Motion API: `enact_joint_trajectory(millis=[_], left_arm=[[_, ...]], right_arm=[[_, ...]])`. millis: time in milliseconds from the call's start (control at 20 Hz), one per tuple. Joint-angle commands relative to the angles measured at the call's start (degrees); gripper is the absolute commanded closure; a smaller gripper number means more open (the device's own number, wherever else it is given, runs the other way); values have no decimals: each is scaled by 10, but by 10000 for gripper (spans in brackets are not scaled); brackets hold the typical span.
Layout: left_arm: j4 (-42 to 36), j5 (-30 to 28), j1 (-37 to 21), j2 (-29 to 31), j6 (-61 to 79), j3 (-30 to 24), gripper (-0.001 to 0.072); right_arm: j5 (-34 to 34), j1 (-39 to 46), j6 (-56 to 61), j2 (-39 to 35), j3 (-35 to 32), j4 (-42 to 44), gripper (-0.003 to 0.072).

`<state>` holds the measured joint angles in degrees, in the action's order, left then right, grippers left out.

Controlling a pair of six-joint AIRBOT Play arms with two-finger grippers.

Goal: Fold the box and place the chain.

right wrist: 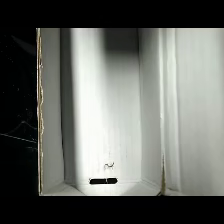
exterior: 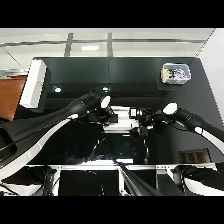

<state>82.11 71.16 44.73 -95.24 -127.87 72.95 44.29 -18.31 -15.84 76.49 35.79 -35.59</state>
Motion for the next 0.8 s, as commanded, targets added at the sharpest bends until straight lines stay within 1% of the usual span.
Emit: enact_joint_trajectory(millis=[0,100,200,250,500,550,600,650,750], left_arm=[[3,2,1,-3,4,3,685],[3,2,1,-2,3,3,676],[-2,4,0,-2,3,4,428],[-1,6,0,-2,3,7,408],[5,11,-9,-2,3,22,413],[5,11,-11,-2,0,22,447],[5,11,-12,-3,-1,22,603],[5,11,-12,-3,-1,22,686],[5,10,-12,-3,0,22,686]], right_arm=[[0,0,0,0,0,0,519],[0,0,0,0,0,0,519],[0,0,0,0,0,0,519],[0,0,0,0,0,0,519],[0,0,0,0,0,0,519],[0,0,0,0,0,0,519],[0,0,0,0,0,0,519],[0,0,0,0,0,0,519],[0,0,0,0,0,0,519]])
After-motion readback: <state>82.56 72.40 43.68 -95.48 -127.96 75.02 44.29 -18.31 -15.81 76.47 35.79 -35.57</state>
